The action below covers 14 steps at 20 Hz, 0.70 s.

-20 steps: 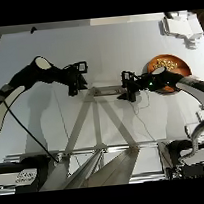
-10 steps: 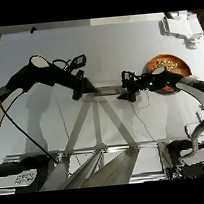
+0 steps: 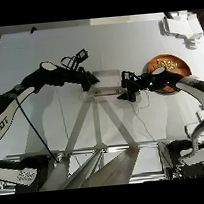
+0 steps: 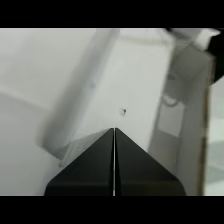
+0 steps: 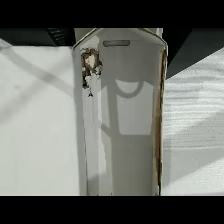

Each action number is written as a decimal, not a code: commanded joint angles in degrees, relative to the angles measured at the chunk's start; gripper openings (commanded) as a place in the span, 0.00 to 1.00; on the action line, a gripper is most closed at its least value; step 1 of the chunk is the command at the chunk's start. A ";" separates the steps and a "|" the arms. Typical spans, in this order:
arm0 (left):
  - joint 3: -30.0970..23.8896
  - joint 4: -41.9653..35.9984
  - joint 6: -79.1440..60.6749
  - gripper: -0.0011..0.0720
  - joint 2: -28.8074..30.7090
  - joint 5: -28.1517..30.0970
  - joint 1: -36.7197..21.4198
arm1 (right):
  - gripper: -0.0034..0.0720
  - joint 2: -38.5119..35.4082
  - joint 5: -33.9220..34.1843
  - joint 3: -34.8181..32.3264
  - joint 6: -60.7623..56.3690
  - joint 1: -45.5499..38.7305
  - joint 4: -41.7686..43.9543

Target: Fold the box and place the chain.

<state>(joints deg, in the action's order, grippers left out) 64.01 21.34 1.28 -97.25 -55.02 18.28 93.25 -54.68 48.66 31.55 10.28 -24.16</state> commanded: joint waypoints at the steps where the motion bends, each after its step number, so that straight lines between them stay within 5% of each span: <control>1: 0.00 -0.35 0.70 0.02 -2.36 -0.42 -0.02 | 0.57 0.02 0.04 0.02 0.00 0.00 0.00; 9: 0.02 3.06 0.24 0.03 6.43 -11.87 -6.05 | 0.57 0.02 0.04 0.02 0.00 0.00 0.00; 14: -0.02 24.98 6.40 0.02 7.96 -14.99 -4.94 | 0.57 0.02 0.04 0.02 0.00 0.00 0.00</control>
<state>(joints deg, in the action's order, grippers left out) 63.99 33.71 3.16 -90.11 -68.16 12.84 93.25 -54.61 48.66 31.57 10.28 -24.16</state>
